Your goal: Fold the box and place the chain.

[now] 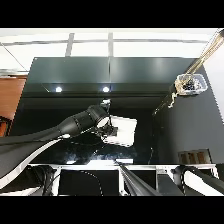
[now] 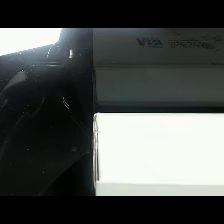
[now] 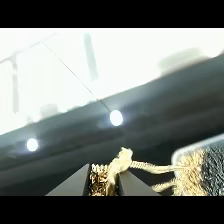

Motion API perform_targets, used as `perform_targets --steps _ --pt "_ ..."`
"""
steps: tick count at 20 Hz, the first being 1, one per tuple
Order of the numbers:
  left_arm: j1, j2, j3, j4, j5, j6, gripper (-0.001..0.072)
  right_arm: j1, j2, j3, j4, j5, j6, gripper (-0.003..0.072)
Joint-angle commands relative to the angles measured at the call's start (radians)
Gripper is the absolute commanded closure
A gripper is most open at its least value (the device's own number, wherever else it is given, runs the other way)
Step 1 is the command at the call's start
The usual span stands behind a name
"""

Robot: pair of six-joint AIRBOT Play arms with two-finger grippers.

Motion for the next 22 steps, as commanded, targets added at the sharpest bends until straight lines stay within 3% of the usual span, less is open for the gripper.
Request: perform_targets --steps 1,6,10,16,22 --pt "0.000 0.000 0.000 0.000 0.005 0.000 0.0676 -0.001 0.095 0.002 0.084 -0.003 -0.053 0.0676" --pt "0.000 0.000 0.000 0.000 0.041 -0.001 0.0677 0.000 0.108 0.096 0.237 0.092 -0.119 0.0676" --pt "0.000 0.000 0.000 0.000 0.059 -0.011 0.0676 0.008 0.129 0.105 0.314 0.333 -0.194 0.0675" --pt "0.000 0.000 0.000 0.000 0.053 -0.011 0.0676 0.140 0.197 0.027 0.325 0.423 -0.267 0.0676" --pt "0.000 0.000 0.000 0.000 0.052 -0.011 0.0677 0.254 0.200 0.022 0.369 0.488 -0.293 0.0677"
